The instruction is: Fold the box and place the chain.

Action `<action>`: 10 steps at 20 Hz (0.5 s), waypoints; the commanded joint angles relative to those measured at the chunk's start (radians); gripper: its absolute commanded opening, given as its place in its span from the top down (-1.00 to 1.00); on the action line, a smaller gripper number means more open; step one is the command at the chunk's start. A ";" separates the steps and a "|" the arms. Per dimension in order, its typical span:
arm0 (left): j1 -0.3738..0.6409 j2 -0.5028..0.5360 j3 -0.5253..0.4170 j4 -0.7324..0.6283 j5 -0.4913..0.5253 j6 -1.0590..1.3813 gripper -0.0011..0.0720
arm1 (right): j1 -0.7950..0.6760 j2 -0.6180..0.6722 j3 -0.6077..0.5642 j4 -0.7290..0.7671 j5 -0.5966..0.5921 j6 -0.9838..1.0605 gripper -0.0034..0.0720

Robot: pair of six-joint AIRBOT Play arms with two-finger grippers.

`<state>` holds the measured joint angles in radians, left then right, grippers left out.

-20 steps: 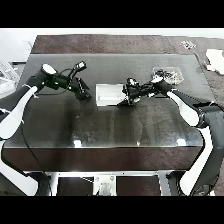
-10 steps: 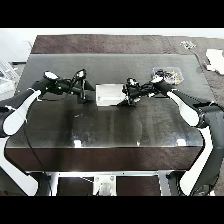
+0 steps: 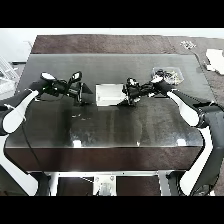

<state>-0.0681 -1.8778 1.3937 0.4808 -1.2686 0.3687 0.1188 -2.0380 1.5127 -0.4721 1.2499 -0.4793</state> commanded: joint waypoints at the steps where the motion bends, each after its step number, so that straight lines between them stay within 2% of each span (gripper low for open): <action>1: -0.009 -0.020 0.000 -0.034 0.005 0.021 -1.00 | 0.000 0.000 0.000 0.000 0.000 0.000 -0.63; 10: -0.027 -0.026 0.000 -0.047 0.103 0.059 -1.00 | 0.000 0.000 0.000 0.000 0.000 0.000 -0.62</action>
<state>-0.0933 -1.9034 1.3937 0.4393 -1.1965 0.4164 0.1188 -2.0380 1.5127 -0.4721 1.2495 -0.4793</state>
